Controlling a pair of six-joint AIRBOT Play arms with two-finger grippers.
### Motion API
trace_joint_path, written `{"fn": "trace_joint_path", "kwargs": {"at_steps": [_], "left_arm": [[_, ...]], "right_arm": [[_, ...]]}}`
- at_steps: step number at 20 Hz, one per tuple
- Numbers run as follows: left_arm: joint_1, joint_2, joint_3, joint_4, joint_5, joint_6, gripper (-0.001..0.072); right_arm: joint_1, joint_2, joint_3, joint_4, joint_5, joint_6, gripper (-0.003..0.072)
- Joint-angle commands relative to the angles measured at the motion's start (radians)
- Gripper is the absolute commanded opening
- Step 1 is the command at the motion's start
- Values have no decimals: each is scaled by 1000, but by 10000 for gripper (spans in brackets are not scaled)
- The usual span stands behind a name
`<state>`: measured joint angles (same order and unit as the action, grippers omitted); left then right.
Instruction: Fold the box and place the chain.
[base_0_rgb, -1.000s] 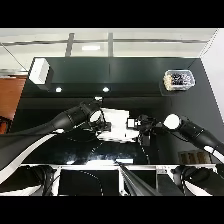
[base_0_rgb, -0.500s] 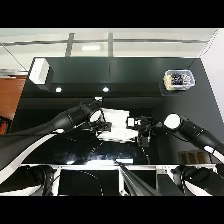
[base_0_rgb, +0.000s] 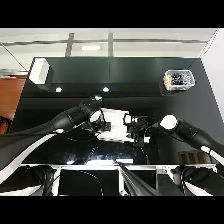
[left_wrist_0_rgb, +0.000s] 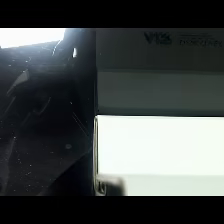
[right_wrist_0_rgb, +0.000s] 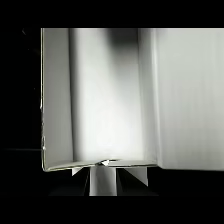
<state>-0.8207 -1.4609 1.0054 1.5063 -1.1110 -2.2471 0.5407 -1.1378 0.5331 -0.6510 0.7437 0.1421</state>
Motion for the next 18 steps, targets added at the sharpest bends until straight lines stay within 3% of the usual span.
{"fn": "trace_joint_path", "kwargs": {"at_steps": [1, 11, 12, 13, 15, 16, 17, 18], "left_arm": [[0, 0, 1, 0, 2, -1, 31], [0, 0, 1, 0, 2, -1, 31], [0, 0, 1, 0, 2, -1, 31], [0, 0, 1, 0, 2, -1, 31], [0, 0, 1, 0, 2, -1, 31], [0, 0, 1, 0, 2, -1, 31], [0, 0, 1, 0, 2, -1, 31], [0, 0, 1, 0, 2, -1, 31]], "right_arm": [[32, -20, 0, 85, -63, 30, 182], [62, -45, 0, 116, -113, 31, 198], [62, -45, 0, 116, -117, 31, 381], [62, -45, 0, 115, -120, 31, 405], [62, -45, 0, 94, -120, 31, 100], [62, -45, 0, 93, -119, 35, 246], [62, -45, 0, 93, -124, 39, 295], [61, -45, 1, 89, -123, 39, 31]]}}
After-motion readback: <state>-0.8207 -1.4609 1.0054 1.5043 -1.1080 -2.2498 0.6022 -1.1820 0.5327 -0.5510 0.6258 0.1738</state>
